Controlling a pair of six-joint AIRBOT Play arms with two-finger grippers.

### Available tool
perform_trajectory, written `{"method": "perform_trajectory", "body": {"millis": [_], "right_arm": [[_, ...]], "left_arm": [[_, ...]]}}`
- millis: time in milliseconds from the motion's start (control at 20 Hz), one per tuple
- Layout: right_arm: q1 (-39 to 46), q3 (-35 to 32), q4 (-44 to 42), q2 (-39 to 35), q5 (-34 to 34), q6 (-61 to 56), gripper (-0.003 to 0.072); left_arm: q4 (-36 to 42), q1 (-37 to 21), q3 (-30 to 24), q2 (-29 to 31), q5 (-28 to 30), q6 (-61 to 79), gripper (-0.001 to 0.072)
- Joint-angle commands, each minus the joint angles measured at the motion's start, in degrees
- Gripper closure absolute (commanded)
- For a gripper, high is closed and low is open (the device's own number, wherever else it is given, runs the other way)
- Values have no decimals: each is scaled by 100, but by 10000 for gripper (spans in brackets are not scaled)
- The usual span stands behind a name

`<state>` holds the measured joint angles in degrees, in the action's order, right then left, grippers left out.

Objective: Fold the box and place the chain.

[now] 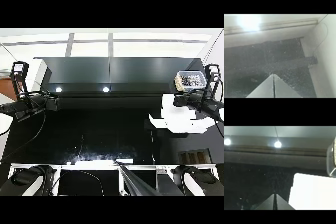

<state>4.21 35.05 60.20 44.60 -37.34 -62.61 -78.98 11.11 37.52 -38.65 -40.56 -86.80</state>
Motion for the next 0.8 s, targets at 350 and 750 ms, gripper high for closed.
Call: {"method": "perform_trajectory", "body": {"millis": [350, 750], "right_arm": [[-2, 4, -2, -4, -2, 0, 645], [-2, 4, -22, -4, 24, -4, 645]], "left_arm": [[0, 2, -2, 2, 2, 0, 677], [17, 2, -4, -28, 828, -2, 677]]}}
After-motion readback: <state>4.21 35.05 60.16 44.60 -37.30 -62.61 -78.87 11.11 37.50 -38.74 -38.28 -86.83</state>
